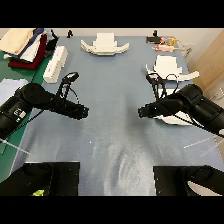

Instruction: Fold the box.

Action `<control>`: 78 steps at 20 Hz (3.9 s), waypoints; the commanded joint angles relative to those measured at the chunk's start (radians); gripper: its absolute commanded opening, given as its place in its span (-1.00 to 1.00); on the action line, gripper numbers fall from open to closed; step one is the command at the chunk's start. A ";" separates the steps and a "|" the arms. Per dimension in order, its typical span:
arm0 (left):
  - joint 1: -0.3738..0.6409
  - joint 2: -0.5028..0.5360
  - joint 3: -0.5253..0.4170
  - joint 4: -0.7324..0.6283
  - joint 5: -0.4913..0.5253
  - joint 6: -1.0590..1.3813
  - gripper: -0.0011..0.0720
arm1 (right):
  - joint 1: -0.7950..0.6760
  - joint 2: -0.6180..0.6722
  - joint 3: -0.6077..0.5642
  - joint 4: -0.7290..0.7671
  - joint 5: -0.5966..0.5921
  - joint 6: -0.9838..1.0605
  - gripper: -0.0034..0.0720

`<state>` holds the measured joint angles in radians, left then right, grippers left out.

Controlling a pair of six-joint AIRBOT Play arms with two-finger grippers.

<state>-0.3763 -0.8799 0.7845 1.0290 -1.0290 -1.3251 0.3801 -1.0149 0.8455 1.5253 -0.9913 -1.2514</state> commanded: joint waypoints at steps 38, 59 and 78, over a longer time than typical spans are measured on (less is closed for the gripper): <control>0.000 0.001 0.000 -0.246 0.009 -0.007 -0.93 | -1.213 -0.696 0.531 0.478 -0.635 -0.661 -0.33; 0.000 0.203 -0.109 -0.190 -0.179 0.017 -0.94 | -0.409 0.015 -0.217 0.666 -0.216 -0.270 -0.90; 0.137 -0.334 -0.055 -0.457 -0.055 0.473 0.77 | 0.027 0.370 -0.484 0.494 0.241 -0.204 -0.90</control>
<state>-0.2474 -1.1080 0.6804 0.6250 -1.0794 -0.9615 0.3546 -0.6502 0.3672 2.0296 -0.8108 -1.4479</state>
